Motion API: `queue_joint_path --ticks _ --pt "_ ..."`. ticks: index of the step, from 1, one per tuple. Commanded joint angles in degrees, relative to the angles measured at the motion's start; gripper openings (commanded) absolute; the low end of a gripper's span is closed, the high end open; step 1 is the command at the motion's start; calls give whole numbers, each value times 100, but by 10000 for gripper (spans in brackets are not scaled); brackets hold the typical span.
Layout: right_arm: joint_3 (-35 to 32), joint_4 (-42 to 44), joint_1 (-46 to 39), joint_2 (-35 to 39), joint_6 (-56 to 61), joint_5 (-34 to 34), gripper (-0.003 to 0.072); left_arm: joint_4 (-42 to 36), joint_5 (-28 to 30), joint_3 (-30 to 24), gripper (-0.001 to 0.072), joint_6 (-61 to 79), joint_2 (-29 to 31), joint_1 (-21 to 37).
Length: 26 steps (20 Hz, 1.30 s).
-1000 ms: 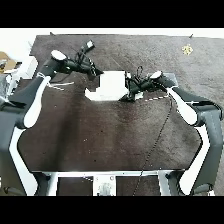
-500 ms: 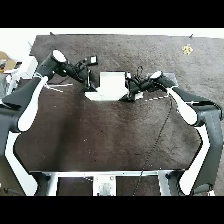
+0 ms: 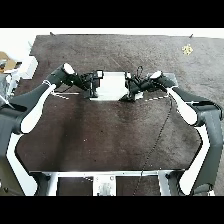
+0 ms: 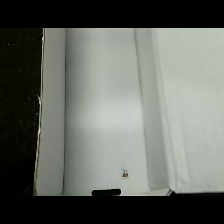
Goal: Fold the box and place the chain.
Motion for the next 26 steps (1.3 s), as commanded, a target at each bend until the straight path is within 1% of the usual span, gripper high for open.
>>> queue_joint_path --ticks 1,3,5,10,13,14,15,18,20,23,26 --pt "-2 2 2 -2 4 2 507 -9 142 -44 551 50 -4 -20" --pt "-2 2 2 -2 4 2 507 -13 122 -44 398 48 -4 -20" --pt "-2 0 2 -2 4 2 507 -33 72 -44 350 44 -4 -20" --pt "-2 2 4 -2 4 2 507 -234 -278 -44 348 -114 -4 -20" --pt "-2 2 2 -2 2 2 507 -286 -260 -44 340 -463 -4 -20" --pt "-2 2 4 -2 2 2 507 -286 -251 -44 304 -531 -4 -20" --pt "-2 2 4 -2 4 0 507 -289 -212 -44 220 -603 -4 -20" --pt "-2 2 2 -2 4 2 507 -404 39 -44 220 -645 -11 -20" --pt "-2 2 2 -2 4 2 507 -914 190 -44 222 -573 -94 -20" --pt "-2 2 2 -2 4 2 507 -1394 129 -44 222 -94 -317 -20" --pt "-2 2 2 -2 4 2 507 -1759 114 -42 223 9 -352 -20"
